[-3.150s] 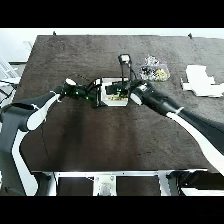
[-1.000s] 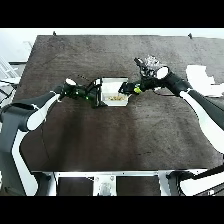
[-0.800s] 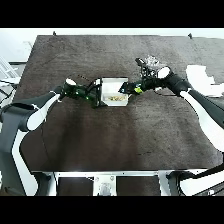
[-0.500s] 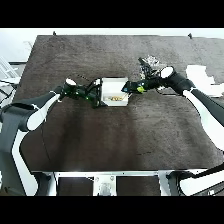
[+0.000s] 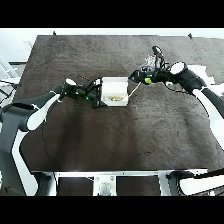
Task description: Fold the box and place the chain.
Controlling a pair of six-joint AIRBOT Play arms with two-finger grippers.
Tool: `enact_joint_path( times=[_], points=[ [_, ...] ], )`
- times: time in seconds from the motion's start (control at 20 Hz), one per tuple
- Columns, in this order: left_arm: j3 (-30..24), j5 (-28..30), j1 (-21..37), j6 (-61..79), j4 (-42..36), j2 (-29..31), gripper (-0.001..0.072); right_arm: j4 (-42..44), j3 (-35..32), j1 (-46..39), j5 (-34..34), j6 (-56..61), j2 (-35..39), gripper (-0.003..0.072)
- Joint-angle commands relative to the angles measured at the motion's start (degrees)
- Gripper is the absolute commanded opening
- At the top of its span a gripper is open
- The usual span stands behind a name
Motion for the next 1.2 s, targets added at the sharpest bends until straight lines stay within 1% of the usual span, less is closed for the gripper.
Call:
enact_joint_path(
  times=[0.0,0.1,0.3,0.4,0.5,0.6,0.8,1.0,1.05,1.1,1.15],
  points=[
    [0.0,0.1,0.0,0.0,0.0,0.0,0.031,-9.2,-0.6,-0.2,-7.8,7.6,-0.6,0.0614],
    [0.0,0.1,0.0,0.0,0.0,0.0,0.031,-13.9,-0.9,-0.2,-12.2,12.1,-2.7,0.0614],
    [0.0,0.1,0.0,0.0,0.0,0.0,0.031,-14.3,-0.8,-0.2,-13.2,12.4,-8.0,0.0613],
    [0.0,0.1,0.0,0.0,0.0,0.0,0.031,-15.9,-0.8,-0.2,-15.1,13.6,-9.5,0.0611],
    [0.0,0.1,0.0,0.0,0.0,0.0,0.031,-16.7,-0.6,-0.6,-17.2,14.2,-9.7,0.0609],
    [0.0,0.0,0.0,0.0,0.0,0.0,0.031,-16.9,0.1,-1.2,-17.1,14.8,-9.7,0.0558],
    [0.0,0.0,0.0,0.0,0.0,0.0,0.031,-16.9,0.1,-2.2,-17.6,15.1,-10.3,0.0557],
    [0.0,0.0,0.0,0.0,0.0,0.0,0.031,-15.0,0.2,-1.5,-21.9,15.1,-12.2,0.0557],
    [0.0,0.0,0.0,0.0,0.0,0.0,0.031,-14.8,0.7,-1.2,-22.2,15.1,-13.0,0.0541],
    [0.0,0.0,0.0,0.0,0.0,0.0,0.031,-14.8,1.4,-0.8,-22.1,15.1,-13.9,0.0429],
    [0.0,0.0,0.0,0.0,0.0,0.0,0.031,-14.7,2.1,-0.5,-22.1,14.5,-14.7,0.0352]
  ],
)
